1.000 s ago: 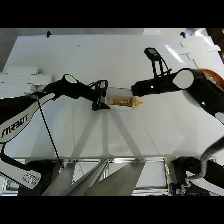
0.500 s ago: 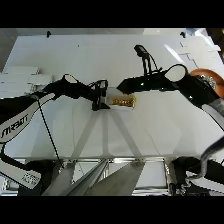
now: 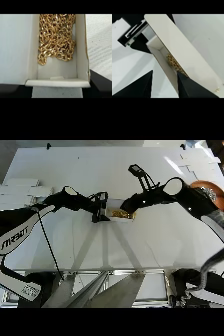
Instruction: Fold the box and place the chain.
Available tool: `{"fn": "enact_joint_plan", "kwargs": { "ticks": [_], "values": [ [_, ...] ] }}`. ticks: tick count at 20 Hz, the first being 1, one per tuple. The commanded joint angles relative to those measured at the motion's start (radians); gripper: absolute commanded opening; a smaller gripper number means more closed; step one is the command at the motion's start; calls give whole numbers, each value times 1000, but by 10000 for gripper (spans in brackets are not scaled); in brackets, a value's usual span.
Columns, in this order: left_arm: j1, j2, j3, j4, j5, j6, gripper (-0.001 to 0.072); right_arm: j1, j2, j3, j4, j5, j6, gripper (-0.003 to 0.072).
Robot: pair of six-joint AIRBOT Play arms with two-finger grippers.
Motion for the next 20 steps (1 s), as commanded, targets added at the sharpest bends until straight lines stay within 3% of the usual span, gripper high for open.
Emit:
{"fn": "enact_joint_plan", "kwargs": {
  "ticks": [1, 3, 5, 7, 9, 16, 20],
  "values": [
    [0, 0, 0, 0, 0, 0, 278, -83, 59, 0, -25, 142, -178, 334],
    [0, 0, 0, 1, 0, 0, 278, -171, 75, 0, -25, 244, -395, 334],
    [0, 0, 0, 0, 0, 0, 278, -257, 71, -16, -18, 255, -512, 344],
    [0, 0, 0, 0, 0, 0, 278, -312, 61, -58, -6, 222, -599, 490],
    [0, 0, 0, 0, 0, 0, 278, -326, 25, -103, -6, 219, -705, 519],
    [0, 0, 0, 0, 0, 0, 278, -302, -161, -148, 179, 89, -1017, 524],
    [0, 0, 0, 0, 0, 0, 278, -266, -206, -148, 200, 48, -1073, 495]
  ]
}}
